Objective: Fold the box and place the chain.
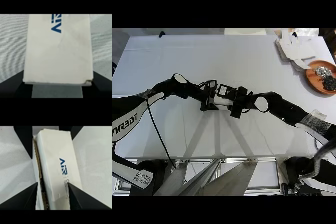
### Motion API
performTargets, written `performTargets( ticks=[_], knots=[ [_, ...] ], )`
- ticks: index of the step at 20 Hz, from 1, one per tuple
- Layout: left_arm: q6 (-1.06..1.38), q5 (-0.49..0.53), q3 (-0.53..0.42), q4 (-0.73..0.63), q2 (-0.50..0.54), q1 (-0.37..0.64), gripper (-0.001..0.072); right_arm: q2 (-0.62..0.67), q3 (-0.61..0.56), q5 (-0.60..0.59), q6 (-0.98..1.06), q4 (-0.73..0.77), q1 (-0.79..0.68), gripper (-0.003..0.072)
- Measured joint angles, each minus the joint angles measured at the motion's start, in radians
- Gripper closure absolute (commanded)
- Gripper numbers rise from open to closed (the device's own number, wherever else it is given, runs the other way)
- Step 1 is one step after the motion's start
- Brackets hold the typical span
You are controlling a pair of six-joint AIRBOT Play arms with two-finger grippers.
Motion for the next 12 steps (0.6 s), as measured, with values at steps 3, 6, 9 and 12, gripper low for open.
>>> performTargets(
  ticks=[3,6,9,12],
  knots=[
    [0.0,0.0,0.0,0.0,0.0,0.0,0.0298,0.002,0.0,0.012,0.0,0.002,0.0,0.0276],
    [-0.002,0.0,0.0,-0.001,0.0,0.0,0.0298,0.023,-0.002,0.012,0.002,0.001,0.0,0.0276],
    [-0.003,0.0,0.0,-0.002,0.0,0.0,0.0298,0.075,0.0,-0.029,0.002,0.004,0.0,0.0278],
    [-0.002,0.0,0.0,-0.002,0.0,0.0,0.0298,0.131,0.0,-0.055,0.023,0.005,0.0,0.0281]
  ],
)
